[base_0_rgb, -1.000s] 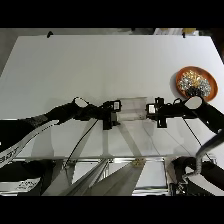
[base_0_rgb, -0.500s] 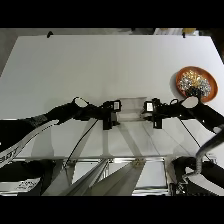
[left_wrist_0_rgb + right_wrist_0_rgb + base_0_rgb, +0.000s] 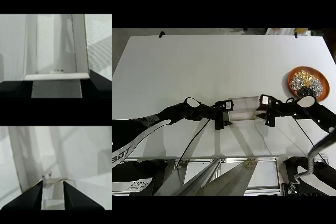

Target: Fold the box and place the chain.

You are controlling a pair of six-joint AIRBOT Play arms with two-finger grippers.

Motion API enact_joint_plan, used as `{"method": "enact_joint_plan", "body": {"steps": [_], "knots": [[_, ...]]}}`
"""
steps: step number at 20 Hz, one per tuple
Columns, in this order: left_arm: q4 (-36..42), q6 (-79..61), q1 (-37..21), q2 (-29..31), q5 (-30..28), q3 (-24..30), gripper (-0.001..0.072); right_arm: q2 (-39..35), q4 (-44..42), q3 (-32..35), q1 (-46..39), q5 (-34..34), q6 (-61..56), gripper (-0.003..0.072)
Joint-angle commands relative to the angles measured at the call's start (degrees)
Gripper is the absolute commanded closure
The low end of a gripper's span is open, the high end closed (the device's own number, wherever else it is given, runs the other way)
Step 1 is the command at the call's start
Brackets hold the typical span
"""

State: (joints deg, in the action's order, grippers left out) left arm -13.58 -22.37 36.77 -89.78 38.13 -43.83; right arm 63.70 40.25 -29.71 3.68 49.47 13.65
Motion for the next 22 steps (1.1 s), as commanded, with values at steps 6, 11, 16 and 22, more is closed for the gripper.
{"method": "enact_joint_plan", "body": {"steps": [6,11,16,22], "knots": [[-0.15,-0.15,0.0,-0.02,0.24,-0.04,0.0501,-10.36,0.74,-0.04,-6.6,-0.46,-35.41,0.0675],[-0.15,-0.15,0.0,-0.02,0.24,-0.04,0.0501,-9.66,15.76,-0.04,-13.55,-7.21,-65.9,0.0675],[-0.15,-0.15,0.0,-0.02,0.24,-0.04,0.0501,-3.39,13.86,1.31,-14.27,-5.09,-69.37,0.0676],[-0.15,-0.17,0.0,-0.02,0.24,-0.04,0.0501,5.22,6.08,1.66,-12.74,0.83,-68.67,0.0676]]}}
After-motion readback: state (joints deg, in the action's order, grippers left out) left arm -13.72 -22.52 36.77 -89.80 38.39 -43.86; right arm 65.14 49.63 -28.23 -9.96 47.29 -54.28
